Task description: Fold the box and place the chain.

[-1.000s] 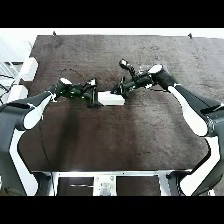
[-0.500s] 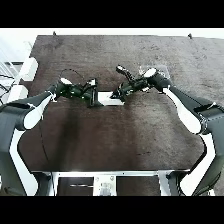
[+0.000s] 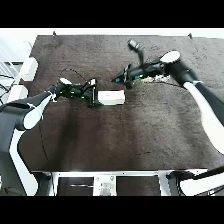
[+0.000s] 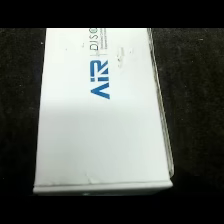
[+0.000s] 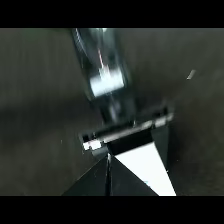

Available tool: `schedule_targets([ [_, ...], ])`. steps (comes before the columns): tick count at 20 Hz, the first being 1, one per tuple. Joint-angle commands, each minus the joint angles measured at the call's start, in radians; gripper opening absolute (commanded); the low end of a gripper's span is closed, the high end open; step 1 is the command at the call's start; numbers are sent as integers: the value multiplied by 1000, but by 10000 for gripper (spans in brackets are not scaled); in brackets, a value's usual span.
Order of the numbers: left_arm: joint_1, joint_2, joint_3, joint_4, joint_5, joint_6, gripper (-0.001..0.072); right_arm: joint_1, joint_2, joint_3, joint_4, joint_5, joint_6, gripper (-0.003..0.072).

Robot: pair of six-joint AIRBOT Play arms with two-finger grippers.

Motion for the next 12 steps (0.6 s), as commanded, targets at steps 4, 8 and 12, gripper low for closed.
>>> schedule_targets([
  [4, 0, 0, 0, 1, -3, 2, 358, -121, 427, -353, -41, -329, 118, 4],
  [8, -1, 0, 0, -14, -5, 3, 358, -218, 580, -614, -40, -414, 118, 5],
  [12, 0, 0, 0, -20, -12, 2, 358, -262, 594, -759, -40, -443, 106, 5],
])
